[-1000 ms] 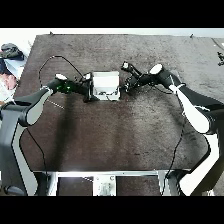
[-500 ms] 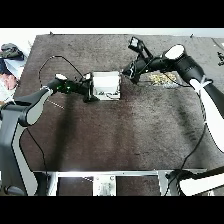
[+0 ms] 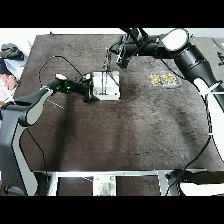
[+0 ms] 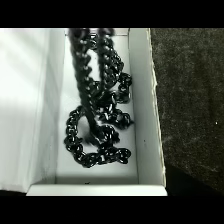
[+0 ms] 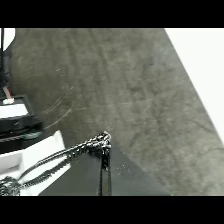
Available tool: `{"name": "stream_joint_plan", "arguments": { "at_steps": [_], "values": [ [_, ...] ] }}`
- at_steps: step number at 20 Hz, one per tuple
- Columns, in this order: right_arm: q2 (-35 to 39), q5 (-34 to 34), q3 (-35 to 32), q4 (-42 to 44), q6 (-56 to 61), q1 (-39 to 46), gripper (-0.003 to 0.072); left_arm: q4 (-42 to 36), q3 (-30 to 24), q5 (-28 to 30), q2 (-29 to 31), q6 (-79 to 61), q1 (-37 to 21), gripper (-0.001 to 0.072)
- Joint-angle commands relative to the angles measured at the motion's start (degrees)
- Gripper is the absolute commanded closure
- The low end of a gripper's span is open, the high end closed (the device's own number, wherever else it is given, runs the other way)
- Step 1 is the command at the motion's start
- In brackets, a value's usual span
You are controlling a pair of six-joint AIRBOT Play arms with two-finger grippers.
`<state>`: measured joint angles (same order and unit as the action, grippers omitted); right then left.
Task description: Fold the box and place the chain.
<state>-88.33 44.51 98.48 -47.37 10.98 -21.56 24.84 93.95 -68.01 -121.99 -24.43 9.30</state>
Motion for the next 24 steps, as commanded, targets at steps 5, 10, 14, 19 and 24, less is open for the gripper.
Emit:
{"name": "stream_joint_plan", "arguments": {
  "at_steps": [5, 10, 14, 19, 24],
  "values": [
    [-3.7, 4.2, 1.1, -4.9, 7.1, -1.1, 0.068, 0.0, 0.0, 0.0, 0.0, 0.0, 0.0, 0.0361],
    [-8.5, 10.1, 1.0, -10.8, 16.7, -0.8, 0.0223, 0.0, 0.0, 0.0, 0.0, 0.0, 0.0, 0.0361],
    [-11.1, 19.5, 0.9, -12.3, 21.4, 5.2, 0.0347, 0.0, 0.0, 0.0, 0.0, 0.0, 0.0, 0.0361],
    [-18.8, 21.4, 0.8, -6.0, 16.8, 14.1, 0.0348, 0.0, 0.0, 0.0, 0.0, 0.0, 0.0, 0.0361],
    [-27.0, 21.1, 0.8, 0.8, 4.5, 14.0, 0.0346, 0.0, 0.0, 0.0, 0.0, 0.0, 0.0, 0.0361]
  ]
}}
